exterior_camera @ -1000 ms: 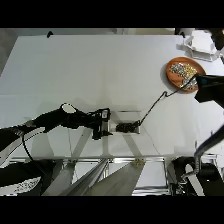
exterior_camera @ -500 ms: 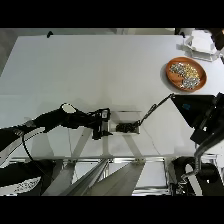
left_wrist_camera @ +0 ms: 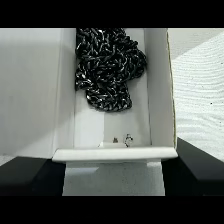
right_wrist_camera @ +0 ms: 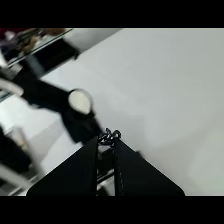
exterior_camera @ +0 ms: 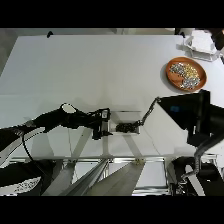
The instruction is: Fold the box and place the chain.
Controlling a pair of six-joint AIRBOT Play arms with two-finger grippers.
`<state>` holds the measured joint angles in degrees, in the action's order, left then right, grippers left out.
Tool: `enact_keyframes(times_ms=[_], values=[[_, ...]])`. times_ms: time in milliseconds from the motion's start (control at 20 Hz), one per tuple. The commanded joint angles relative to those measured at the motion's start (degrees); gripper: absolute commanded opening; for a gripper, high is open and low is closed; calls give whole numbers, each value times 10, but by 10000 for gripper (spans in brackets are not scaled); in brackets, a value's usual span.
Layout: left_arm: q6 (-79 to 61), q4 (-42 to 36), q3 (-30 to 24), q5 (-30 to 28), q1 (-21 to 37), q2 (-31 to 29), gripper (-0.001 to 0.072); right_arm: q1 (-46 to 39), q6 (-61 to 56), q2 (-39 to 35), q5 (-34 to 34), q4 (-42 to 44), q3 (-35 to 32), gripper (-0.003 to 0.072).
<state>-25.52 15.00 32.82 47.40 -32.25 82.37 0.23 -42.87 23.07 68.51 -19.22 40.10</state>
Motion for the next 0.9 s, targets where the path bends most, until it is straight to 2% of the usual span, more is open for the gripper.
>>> enact_keyframes(times_ms=[0,150,300,550,850], values=[[0,0,0,0,0,0,132,83,15,74,35,-11,0,11],[0,0,0,0,0,0,132,169,-10,134,-17,-120,0,11],[0,0,0,0,0,0,132,208,-53,191,-70,-204,-1,11],[0,0,0,0,0,0,132,229,-53,260,-77,-209,-18,11],[0,0,0,0,0,0,132,271,-47,334,-164,-208,-42,11]])
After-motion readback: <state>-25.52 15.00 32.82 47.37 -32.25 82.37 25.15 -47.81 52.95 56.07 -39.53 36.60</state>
